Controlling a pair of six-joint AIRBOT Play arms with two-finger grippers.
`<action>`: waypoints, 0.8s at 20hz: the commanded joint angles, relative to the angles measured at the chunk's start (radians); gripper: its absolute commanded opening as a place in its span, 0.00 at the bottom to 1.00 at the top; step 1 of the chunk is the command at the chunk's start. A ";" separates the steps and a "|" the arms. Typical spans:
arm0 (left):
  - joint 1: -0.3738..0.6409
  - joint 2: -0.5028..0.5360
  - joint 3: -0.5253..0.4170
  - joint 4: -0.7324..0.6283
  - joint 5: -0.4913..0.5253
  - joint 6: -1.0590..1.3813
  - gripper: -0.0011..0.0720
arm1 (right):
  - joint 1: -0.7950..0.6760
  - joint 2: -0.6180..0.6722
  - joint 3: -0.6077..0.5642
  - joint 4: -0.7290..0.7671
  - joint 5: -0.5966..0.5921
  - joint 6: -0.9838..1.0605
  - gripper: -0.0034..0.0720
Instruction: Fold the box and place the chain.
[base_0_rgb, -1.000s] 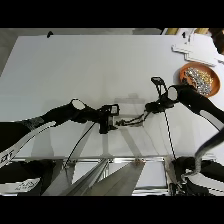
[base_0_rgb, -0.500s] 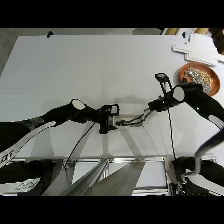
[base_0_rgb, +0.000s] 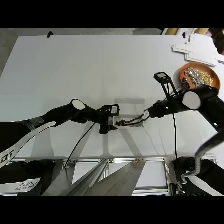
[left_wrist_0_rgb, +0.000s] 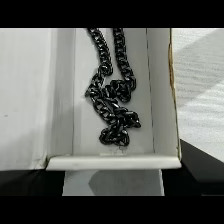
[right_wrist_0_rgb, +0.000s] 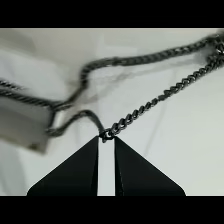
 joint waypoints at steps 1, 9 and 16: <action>0.000 0.001 0.000 0.000 0.000 0.000 0.30 | 0.044 0.155 0.001 0.137 0.039 -0.005 0.07; 0.000 0.001 0.000 0.000 0.000 0.000 0.30 | 0.197 0.218 -0.002 0.256 -0.155 0.002 0.07; 0.000 0.001 0.000 0.000 0.000 0.000 0.30 | 0.312 0.058 -0.006 0.255 -0.246 0.007 0.07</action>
